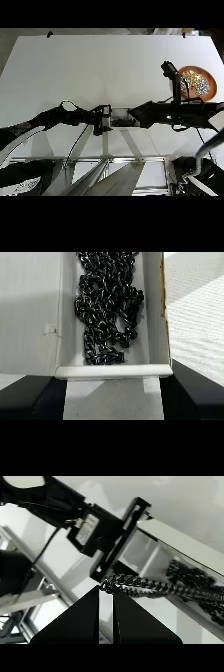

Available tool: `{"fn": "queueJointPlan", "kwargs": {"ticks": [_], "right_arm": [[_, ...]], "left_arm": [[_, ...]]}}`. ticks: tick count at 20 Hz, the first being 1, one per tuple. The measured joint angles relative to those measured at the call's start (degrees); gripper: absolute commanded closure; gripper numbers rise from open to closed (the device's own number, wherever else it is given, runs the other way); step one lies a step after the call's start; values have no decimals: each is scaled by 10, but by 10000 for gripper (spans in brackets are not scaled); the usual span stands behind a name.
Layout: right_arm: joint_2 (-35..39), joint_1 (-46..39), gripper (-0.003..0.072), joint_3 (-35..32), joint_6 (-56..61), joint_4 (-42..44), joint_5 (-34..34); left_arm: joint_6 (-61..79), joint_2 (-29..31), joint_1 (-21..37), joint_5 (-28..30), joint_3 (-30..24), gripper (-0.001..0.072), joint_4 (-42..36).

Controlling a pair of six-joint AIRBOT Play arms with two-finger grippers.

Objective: Fold the box and place the chain.

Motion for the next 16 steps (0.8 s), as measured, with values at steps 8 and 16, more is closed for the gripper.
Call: {"fn": "queueJointPlan", "kwargs": {"ticks": [8,16], "right_arm": [[-64,23,491,0,37,-85,13],[-101,-39,612,68,33,-117,58]], "left_arm": [[0,0,0,0,0,399,0],[0,0,0,0,0,399,0]]}}
